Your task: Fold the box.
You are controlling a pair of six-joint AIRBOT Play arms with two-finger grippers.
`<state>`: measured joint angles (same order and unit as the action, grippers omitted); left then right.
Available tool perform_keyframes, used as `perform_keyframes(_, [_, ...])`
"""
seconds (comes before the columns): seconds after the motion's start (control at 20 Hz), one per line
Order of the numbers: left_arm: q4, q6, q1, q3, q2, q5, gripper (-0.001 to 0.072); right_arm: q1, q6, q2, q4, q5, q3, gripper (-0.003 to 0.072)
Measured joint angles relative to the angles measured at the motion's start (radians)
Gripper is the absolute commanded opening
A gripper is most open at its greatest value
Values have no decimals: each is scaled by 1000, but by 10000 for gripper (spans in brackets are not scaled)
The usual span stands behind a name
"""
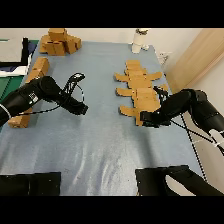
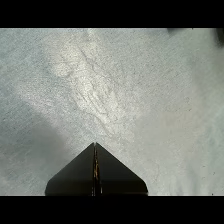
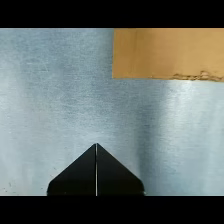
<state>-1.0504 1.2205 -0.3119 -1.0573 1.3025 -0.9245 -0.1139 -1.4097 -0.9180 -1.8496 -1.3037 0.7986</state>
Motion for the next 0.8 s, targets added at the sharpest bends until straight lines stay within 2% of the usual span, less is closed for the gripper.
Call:
perform_keyframes(0.15, [0, 0, 0, 0, 0, 0, 12, -5, 4, 2, -3, 13, -2, 7])
perform_keyframes(0.2, [0, 0, 0, 0, 0, 0, 13, -5, 5, 2, -5, 21, -2, 78])
perform_keyframes(0.25, [0, 0, 0, 0, 0, 0, 13, -5, 7, 2, -4, 30, -2, 223])
perform_keyframes(0.3, [0, 0, 0, 0, 0, 0, 13, -3, 7, 2, 3, 40, 3, 323])
perform_keyframes(0.35, [0, 0, 0, 0, 0, 0, 12, 5, 7, 0, 15, 46, 13, 379])
perform_keyframes(0.55, [0, 0, 0, 0, 0, 0, 13, 144, 2, -24, 135, 55, 110, 398])
perform_keyframes(0.6, [0, 0, 0, 0, 0, 0, 13, 212, -16, -41, 156, 54, 142, 522])
perform_keyframes(0.8, [0, 0, 0, 0, 0, 0, 12, 517, -176, -158, 182, 48, 234, 525])
